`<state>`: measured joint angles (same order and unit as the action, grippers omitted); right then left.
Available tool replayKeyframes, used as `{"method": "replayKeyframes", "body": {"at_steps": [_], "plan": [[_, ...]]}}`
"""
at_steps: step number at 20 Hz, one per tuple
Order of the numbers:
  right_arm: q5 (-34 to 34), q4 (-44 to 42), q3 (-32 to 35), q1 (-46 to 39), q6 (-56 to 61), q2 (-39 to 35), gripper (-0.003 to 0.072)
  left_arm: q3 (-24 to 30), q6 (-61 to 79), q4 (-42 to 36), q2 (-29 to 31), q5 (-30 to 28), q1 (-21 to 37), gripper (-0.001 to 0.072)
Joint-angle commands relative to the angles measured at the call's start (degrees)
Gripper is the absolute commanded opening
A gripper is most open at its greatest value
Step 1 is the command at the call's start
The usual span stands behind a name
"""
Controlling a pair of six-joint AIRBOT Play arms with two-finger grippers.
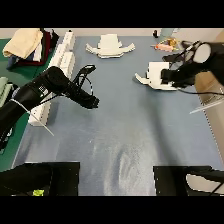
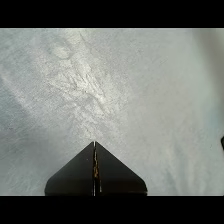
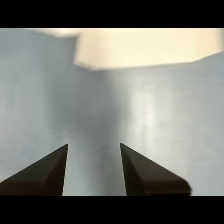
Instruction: Fold the box.
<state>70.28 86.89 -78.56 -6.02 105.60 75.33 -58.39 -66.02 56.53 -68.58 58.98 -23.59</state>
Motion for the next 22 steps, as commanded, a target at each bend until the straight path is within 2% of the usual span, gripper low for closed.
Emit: {"method": "replayKeyframes", "body": {"at_steps": [1,4,8,15,19,22], "plan": [[2.0,-3.2,-8.2,-13.9,-6.0,6.5,0.0516,0.0,0.0,0.0,0.0,0.0,0.0,0.0012],[0.2,-3.7,-13.6,-21.0,-8.7,13.9,0.0517,0.0,0.0,0.0,0.0,0.0,0.0,0.0013],[-0.7,-3.8,-21.2,-26.3,-9.4,23.2,0.0516,0.0,0.0,0.0,0.0,0.0,0.0,0.0013],[-2.2,-18.6,-32.4,-27.2,-20.8,36.9,0.0516,0.0,0.0,0.0,0.0,0.0,0.0,0.0012],[-2.4,-18.9,-37.0,-27.2,-20.7,41.8,0.0516,0.0,0.0,0.0,0.0,0.0,0.0,0.0013],[-4.3,-17.6,-38.0,-27.2,-20.6,42.5,0.0516,0.0,0.0,0.0,0.0,0.0,0.0,0.0013]]}}
